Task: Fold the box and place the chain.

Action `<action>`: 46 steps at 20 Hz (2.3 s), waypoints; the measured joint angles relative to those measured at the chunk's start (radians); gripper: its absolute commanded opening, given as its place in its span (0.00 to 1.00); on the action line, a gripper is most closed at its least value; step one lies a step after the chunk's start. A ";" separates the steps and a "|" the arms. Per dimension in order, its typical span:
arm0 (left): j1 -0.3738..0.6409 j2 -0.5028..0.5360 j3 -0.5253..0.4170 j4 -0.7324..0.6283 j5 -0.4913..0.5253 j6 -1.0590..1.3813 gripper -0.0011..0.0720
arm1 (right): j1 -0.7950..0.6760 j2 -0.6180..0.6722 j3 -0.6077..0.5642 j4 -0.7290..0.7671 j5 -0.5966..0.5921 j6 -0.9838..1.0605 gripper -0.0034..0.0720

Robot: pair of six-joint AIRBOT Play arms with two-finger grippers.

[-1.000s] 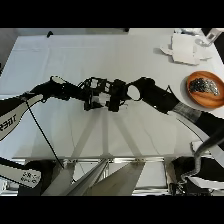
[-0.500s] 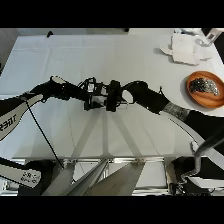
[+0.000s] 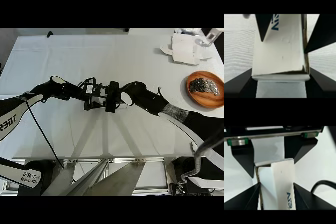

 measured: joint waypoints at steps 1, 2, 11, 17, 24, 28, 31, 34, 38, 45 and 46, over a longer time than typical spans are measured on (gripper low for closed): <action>0.000 0.000 0.000 0.000 0.000 0.000 0.23 | 0.000 0.007 0.000 -0.010 -0.001 0.002 0.65; 0.000 0.000 0.000 0.000 0.000 0.000 0.23 | 0.000 0.015 0.000 -0.023 0.000 0.003 0.65; 0.000 0.000 0.000 0.000 -0.001 0.000 0.23 | 0.001 0.042 0.001 -0.060 0.016 0.003 0.39; 0.000 0.000 0.000 0.000 -0.001 0.000 0.23 | 0.002 0.011 0.002 -0.060 0.040 0.008 0.27; 0.000 0.000 0.000 0.000 0.000 0.000 0.23 | 0.002 0.002 0.002 -0.027 0.093 0.010 0.66; 0.000 0.000 0.000 0.000 -0.001 0.000 0.23 | 0.001 0.008 0.002 -0.020 0.117 0.010 0.66; 0.000 0.000 0.000 0.000 -0.002 0.000 0.23 | 0.001 0.030 0.002 -0.027 0.137 0.010 0.65; 0.000 0.000 0.000 0.000 -0.002 0.000 0.23 | -0.002 0.076 0.001 -0.025 0.148 0.011 0.48; 0.000 0.000 0.000 0.000 -0.002 0.000 0.23 | -0.051 0.112 0.017 0.108 0.184 0.055 0.06; 0.000 0.000 0.000 0.000 -0.001 0.000 0.23 | -0.115 0.032 0.027 0.492 0.125 0.203 0.06; 0.000 0.000 0.000 0.000 -0.001 0.000 0.23 | -0.117 0.007 0.028 0.537 0.114 0.232 0.06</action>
